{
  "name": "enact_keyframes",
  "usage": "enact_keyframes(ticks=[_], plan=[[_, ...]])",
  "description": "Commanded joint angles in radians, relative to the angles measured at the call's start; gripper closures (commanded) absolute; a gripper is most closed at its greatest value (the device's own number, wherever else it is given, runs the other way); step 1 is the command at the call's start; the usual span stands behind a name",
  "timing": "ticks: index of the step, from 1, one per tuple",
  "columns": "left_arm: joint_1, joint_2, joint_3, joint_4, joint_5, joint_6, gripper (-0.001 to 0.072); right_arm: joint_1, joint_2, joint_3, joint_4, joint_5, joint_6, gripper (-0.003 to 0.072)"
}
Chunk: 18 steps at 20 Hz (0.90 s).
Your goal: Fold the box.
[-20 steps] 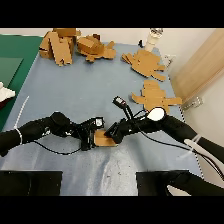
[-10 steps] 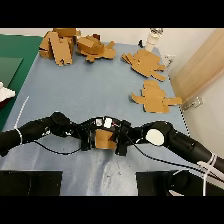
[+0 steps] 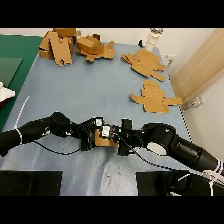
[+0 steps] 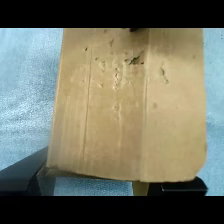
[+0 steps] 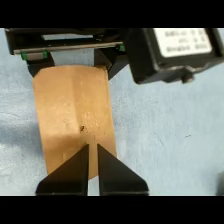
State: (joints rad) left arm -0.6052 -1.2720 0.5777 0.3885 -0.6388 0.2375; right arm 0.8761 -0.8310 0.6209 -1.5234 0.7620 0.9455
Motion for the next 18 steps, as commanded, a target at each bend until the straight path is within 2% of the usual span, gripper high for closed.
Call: enact_keyframes(ticks=[1,6,7,8,9,15,17,18], plan=[[0.0,0.0,0.001,0.0,0.001,0.0,0.0075,0.007,0.003,0.004,0.014,0.013,0.014,0.058],[0.0,0.0,0.001,0.001,0.001,0.0,0.0075,0.007,0.003,0.005,0.073,0.025,0.014,0.0579],[0.0,0.0,0.001,0.001,0.0,0.0,0.0075,0.007,0.003,0.005,0.073,0.026,0.014,0.0524],[0.0,0.0,0.001,0.001,0.0,0.0,0.0075,0.007,0.003,0.005,0.073,0.026,0.014,0.0351],[0.0,0.0,0.001,0.001,0.0,0.0,0.0075,0.007,0.003,0.005,0.073,0.026,0.014,0.0274],[0.0,0.0,0.001,0.001,0.0,0.0,0.0075,0.007,-0.029,0.005,0.063,0.024,-0.066,0.0273],[0.0,0.0,0.001,0.001,0.0,0.0,0.0075,0.007,-0.057,0.005,0.063,0.024,-0.093,0.0216],[0.0,0.0,0.001,0.001,0.0,0.0,0.0075,0.008,-0.063,0.005,0.063,0.024,-0.099,0.0215]])
